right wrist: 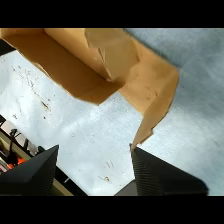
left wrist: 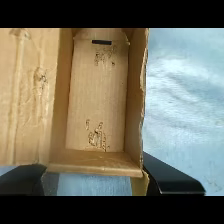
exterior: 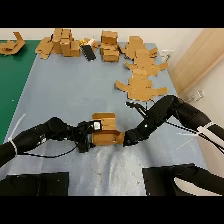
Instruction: Fold the box.
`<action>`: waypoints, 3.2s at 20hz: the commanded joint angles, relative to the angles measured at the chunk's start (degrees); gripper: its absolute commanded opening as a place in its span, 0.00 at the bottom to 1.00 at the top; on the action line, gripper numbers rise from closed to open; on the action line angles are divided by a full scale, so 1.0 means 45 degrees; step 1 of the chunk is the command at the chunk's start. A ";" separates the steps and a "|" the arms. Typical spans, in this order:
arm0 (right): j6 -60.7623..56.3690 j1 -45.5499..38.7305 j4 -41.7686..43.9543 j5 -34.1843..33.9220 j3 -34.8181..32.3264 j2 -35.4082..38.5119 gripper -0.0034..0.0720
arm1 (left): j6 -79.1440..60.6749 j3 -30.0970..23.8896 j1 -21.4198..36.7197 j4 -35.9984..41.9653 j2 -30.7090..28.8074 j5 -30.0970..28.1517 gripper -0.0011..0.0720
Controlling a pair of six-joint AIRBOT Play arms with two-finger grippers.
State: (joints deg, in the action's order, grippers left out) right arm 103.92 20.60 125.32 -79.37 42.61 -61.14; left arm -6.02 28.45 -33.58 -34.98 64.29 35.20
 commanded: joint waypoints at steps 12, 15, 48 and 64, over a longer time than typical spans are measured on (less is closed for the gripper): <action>-0.0151 -0.0005 0.0389 0.0461 0.0010 0.0005 1.00 | 0.1486 -0.0117 0.0874 -0.1360 -0.0471 0.1370 0.51; -0.0335 -0.0005 0.0393 0.0646 0.0010 0.0005 1.00 | 0.0719 -0.0350 0.0869 -0.0539 -0.0476 0.1030 0.51; -0.1515 0.0923 0.1409 0.2890 0.0010 0.0005 0.05 | 0.1622 -0.0117 0.0869 -0.2025 0.0131 0.1559 0.51; -0.1511 0.0923 0.1399 0.3687 0.0010 0.0005 0.05 | 0.1647 0.0010 -0.0199 -0.2229 0.0136 -0.0806 0.51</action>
State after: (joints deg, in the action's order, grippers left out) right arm 97.12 24.71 131.61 -63.13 42.61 -61.14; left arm 1.37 28.62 -33.47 -44.95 64.86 34.28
